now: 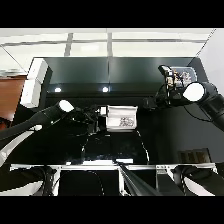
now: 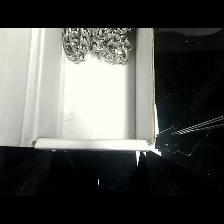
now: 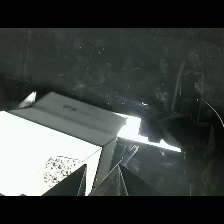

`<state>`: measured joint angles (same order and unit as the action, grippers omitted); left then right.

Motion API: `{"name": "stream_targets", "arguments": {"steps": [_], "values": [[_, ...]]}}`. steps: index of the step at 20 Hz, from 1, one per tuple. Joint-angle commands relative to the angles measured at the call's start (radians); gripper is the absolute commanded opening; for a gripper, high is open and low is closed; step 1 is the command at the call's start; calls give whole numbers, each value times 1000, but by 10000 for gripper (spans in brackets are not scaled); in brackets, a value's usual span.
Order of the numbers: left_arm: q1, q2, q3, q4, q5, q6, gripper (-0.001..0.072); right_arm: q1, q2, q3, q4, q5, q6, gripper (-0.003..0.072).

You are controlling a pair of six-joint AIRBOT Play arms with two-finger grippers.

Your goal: Fold the box and place the chain.

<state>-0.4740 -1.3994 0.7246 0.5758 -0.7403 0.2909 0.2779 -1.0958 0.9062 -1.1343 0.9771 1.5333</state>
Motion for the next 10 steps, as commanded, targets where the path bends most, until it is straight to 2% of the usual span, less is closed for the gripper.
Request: {"name": "stream_targets", "arguments": {"steps": [1, 5, 8, 10], "values": [[0, -1, 0, -1, -5, -11, 715, 1, 0, 0, 1, -9, 0, 251], [2, -1, 3, -21, -1, -14, 715, 1, 0, 0, 8, -9, 0, 251], [-1, -2, 6, -124, -3, -6, 715, 1, 0, 0, 8, -9, 0, 251], [-15, -2, 6, -109, 0, -6, 714, 1, 0, 0, 8, -9, 0, 251]]}}
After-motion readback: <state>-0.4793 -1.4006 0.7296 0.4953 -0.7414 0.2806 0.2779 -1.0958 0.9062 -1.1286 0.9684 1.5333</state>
